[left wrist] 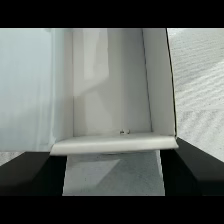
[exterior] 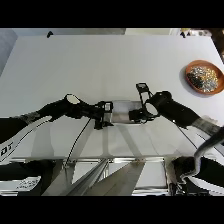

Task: Fold the box and place the chain.

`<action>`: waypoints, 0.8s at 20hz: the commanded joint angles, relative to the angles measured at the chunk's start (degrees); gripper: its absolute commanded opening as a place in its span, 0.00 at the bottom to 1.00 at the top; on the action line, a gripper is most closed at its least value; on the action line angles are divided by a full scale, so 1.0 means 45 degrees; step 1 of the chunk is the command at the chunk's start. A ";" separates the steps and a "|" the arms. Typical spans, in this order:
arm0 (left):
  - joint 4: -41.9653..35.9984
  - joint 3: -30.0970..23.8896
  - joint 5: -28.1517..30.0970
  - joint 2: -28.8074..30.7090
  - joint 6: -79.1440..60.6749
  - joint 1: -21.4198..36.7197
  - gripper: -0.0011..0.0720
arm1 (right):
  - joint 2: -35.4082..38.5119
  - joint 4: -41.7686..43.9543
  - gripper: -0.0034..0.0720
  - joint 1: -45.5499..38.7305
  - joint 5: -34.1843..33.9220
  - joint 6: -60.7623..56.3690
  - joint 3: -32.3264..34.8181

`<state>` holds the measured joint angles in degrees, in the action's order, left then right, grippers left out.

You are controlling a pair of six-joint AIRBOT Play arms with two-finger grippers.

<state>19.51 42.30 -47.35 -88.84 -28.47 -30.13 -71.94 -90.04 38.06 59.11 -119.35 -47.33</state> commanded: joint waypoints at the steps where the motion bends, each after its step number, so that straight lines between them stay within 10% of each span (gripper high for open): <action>1: 0.0000 0.0010 0.0000 0.0010 0.0000 0.0005 0.39 | 0.1137 -0.0291 0.60 -0.0010 0.1316 0.1666 -0.0015; 8: 0.0000 0.0010 0.0000 0.0010 0.0000 0.0005 0.39 | 0.3716 -0.1039 0.60 -0.0743 0.2093 0.4090 -0.0685; 16: 0.0000 0.0010 0.0000 0.0010 0.0000 0.0005 0.39 | 0.2506 -0.1112 0.59 -0.7737 0.0102 0.6679 -0.3390</action>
<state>19.49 42.30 -47.35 -88.84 -28.47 -30.13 -58.06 -94.94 14.20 63.68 -93.62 -58.78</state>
